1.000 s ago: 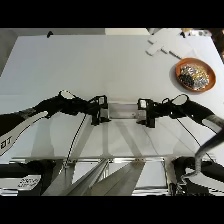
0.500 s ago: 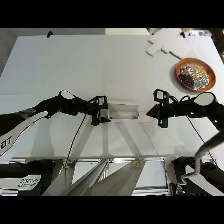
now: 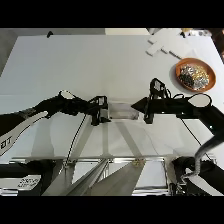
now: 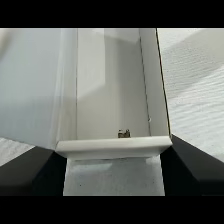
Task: Fold the box and place the chain.
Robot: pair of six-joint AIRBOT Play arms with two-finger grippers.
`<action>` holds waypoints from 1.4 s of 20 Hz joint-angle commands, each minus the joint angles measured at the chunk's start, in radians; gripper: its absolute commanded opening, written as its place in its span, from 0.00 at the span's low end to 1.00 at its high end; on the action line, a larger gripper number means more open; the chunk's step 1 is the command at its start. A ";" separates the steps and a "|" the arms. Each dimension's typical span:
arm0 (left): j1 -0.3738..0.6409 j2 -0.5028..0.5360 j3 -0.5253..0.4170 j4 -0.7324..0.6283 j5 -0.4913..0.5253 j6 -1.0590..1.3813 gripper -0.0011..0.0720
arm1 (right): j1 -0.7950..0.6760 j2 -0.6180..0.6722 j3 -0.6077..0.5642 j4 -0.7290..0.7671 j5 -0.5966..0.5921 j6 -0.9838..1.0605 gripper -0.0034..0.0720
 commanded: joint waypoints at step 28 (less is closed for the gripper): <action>0.000 -0.001 0.000 0.000 0.000 0.000 0.11 | -0.108 0.164 0.001 -0.558 0.197 0.195 0.07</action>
